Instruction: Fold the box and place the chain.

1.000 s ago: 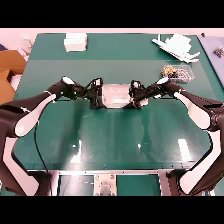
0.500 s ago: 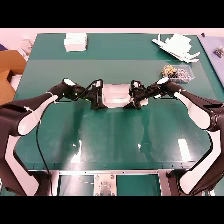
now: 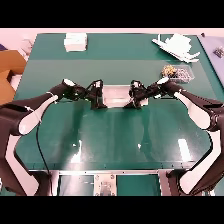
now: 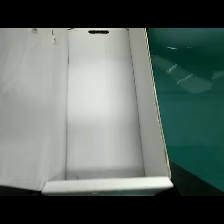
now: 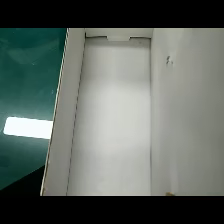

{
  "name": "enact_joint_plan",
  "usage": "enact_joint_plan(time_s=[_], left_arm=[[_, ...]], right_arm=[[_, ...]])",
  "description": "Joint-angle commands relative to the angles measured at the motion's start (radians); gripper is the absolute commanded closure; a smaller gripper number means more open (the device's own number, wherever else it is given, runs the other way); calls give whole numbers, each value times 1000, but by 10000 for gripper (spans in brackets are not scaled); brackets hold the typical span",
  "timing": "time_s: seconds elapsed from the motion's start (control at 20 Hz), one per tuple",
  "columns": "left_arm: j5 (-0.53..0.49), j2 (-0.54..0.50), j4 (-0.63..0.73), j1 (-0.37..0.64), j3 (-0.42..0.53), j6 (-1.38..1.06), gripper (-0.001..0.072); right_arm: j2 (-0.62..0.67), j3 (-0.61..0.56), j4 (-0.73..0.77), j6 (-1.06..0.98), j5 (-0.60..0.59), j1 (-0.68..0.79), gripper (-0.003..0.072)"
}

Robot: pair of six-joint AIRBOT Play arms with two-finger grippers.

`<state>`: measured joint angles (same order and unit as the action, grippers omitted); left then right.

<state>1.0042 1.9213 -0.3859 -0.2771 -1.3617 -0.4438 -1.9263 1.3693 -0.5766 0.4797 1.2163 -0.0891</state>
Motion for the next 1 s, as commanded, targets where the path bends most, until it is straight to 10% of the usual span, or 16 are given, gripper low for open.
enact_joint_plan(time_s=[0.0, 0.95], left_arm=[[6, 1, 2, 0, 0, -2, 181], [1, 5, 21, 0, 0, -2, 181]], right_arm=[[1, 0, 0, 0, 1, -1, 136], [1, 0, 0, 0, 1, -1, 136]])
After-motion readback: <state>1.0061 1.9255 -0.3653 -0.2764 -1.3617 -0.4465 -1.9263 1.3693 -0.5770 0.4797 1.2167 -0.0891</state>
